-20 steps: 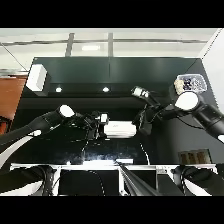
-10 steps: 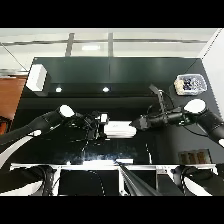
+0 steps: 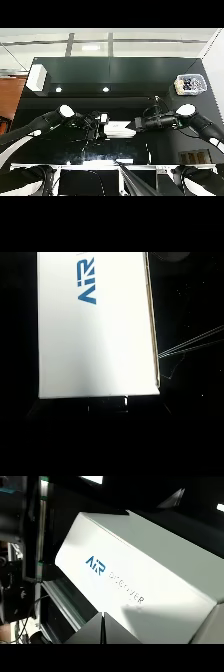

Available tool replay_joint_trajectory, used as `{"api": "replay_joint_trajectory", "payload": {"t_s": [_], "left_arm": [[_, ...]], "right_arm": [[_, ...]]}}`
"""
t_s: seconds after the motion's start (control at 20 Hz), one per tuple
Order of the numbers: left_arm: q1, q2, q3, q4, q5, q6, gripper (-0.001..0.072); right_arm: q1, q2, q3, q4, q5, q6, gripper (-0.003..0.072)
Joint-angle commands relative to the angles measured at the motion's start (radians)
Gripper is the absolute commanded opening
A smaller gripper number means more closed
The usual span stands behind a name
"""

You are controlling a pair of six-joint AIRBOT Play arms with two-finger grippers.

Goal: Fold the box and place the chain.

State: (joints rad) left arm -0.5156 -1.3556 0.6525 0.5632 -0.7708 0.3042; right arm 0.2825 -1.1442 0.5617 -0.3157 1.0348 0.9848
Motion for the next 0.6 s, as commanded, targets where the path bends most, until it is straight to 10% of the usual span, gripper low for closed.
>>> {"api": "replay_joint_trajectory", "payload": {"t_s": [0.0,0.55], "left_arm": [[0.0,0.0,0.0,0.0,0.0,0.0,0.0399],[0.0,0.0,0.0,0.0,0.0,0.0,0.0398]], "right_arm": [[0.041,-0.02,-0.002,0.008,-0.084,0.007,0.0016],[0.045,-0.044,-0.002,-0.143,-0.112,0.081,0.0016]]}}
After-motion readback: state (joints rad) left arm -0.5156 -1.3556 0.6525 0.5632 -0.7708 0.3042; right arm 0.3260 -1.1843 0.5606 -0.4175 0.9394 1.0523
